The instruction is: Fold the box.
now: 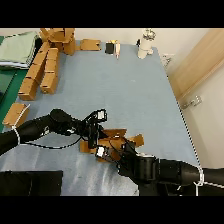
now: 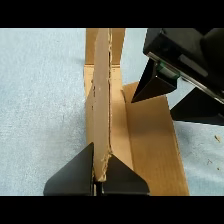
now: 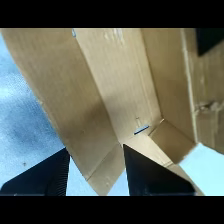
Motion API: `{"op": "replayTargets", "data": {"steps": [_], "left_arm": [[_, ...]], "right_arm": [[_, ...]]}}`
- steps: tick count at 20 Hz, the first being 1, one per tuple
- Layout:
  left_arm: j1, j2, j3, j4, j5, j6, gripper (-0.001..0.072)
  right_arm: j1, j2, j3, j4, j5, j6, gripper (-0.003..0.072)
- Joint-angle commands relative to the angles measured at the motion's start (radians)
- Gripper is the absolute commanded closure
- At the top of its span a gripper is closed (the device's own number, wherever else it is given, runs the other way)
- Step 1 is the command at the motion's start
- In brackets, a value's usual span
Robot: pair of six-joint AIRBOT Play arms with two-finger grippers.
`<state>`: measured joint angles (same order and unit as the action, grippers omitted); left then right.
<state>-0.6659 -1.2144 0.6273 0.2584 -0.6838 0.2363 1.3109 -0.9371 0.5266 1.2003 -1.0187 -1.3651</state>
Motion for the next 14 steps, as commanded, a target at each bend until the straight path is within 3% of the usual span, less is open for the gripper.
{"op": "replayTargets", "data": {"steps": [1,5,11,14], "left_arm": [[0.0,0.001,0.001,0.0,0.0,0.001,0.0696],[0.0,0.001,0.001,0.0,0.001,0.001,0.0696],[-0.001,0.001,0.001,0.0,0.001,0.001,0.0696],[-0.001,0.001,0.001,0.0,0.001,0.001,0.0696]], "right_arm": [[0.0,0.018,0.0,0.032,-0.005,0.003,0.0197],[0.0,0.063,0.0,0.042,-0.011,0.003,0.0197],[-0.001,0.089,0.0,-0.106,0.006,0.005,0.0197],[0.0,0.09,0.0,-0.108,0.039,0.005,0.0197]]}}
